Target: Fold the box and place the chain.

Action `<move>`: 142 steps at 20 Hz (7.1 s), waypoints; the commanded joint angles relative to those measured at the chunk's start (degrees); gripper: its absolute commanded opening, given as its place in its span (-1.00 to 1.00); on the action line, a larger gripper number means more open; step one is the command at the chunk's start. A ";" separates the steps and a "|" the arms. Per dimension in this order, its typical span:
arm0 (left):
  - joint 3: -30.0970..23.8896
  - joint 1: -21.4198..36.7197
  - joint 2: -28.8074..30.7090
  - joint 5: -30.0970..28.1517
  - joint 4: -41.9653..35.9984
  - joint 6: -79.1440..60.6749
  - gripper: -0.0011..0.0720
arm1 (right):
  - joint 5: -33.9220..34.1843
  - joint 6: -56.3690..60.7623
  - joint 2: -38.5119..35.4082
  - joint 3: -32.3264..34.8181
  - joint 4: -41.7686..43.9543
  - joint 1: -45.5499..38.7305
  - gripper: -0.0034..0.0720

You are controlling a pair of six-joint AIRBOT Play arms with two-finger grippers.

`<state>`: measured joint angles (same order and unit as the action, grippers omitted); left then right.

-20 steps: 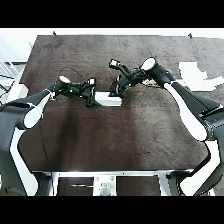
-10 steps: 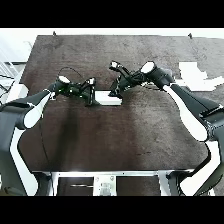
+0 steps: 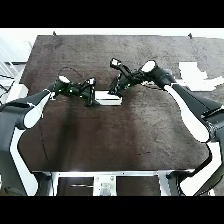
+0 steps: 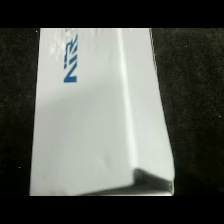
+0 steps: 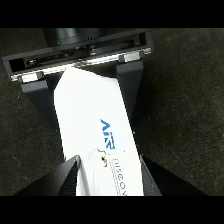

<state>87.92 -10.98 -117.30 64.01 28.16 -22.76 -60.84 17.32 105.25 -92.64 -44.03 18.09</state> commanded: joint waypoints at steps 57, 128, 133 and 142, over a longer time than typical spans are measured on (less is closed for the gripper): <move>-0.02 -0.02 -0.02 0.04 0.02 0.02 0.33 | -6.08 3.56 -3.98 1.53 8.02 -1.73 -0.89; 15.82 35.01 -3.08 -35.45 25.42 62.79 0.16 | 37.48 11.21 -57.59 65.72 11.08 -5.05 -0.89; 15.82 35.01 -3.04 -35.82 25.46 62.95 1.00 | 37.48 11.21 -57.59 65.68 11.08 -5.05 -0.78; 24.39 36.46 -2.99 -20.74 26.10 66.53 1.00 | 39.41 11.21 -57.61 65.64 11.08 -5.05 0.49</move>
<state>109.27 25.06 -120.29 38.04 54.02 42.65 -22.13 28.53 47.62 -26.94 -32.97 13.04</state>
